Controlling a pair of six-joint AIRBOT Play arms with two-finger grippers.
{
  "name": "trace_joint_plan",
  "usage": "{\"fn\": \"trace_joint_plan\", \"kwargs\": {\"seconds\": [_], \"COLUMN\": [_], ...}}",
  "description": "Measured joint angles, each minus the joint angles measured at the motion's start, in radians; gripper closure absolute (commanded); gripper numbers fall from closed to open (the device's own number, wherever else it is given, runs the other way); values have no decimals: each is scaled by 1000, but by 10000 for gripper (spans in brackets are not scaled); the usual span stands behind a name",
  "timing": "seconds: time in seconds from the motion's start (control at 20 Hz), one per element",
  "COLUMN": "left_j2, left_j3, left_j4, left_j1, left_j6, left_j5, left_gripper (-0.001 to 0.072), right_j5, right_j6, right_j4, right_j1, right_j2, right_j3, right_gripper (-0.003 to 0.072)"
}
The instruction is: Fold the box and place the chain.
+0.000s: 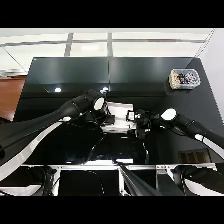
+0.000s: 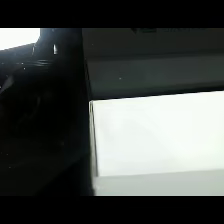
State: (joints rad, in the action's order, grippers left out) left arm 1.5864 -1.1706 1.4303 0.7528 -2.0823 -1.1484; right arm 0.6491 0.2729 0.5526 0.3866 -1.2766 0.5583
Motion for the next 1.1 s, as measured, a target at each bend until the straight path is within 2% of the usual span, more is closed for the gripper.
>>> {"fn": "trace_joint_plan", "kwargs": {"seconds": [0.05,0.1,0.5,0.75,0.8,0.85,0.9,1.0,1.1], "left_j2": [0,0,0,2,2,3,3,3,3], "left_j3": [-1,-3,-16,-20,-20,-20,-20,-20,-20], "left_j4": [-6,-8,0,5,6,8,12,17,21], "left_j1": [0,0,0,0,0,0,0,0,0], "left_j6": [-2,-5,-16,-35,-36,-39,-39,-42,-43], "left_j5": [-5,-9,-21,11,11,12,14,16,13], "left_gripper": [339,332,332,345,383,389,435,443,683], "right_j5": [0,0,0,0,0,0,0,0,1], "right_j6": [0,0,-3,-3,-3,-3,-3,-3,-3], "right_j4": [0,0,-1,-1,-1,-1,-1,-1,-1], "right_j1": [0,0,0,0,0,0,0,0,0], "right_j2": [0,0,0,0,0,0,0,0,0], "right_j3": [0,0,0,0,0,0,0,0,0], "right_gripper": [603,603,603,603,603,603,603,603,603]}}
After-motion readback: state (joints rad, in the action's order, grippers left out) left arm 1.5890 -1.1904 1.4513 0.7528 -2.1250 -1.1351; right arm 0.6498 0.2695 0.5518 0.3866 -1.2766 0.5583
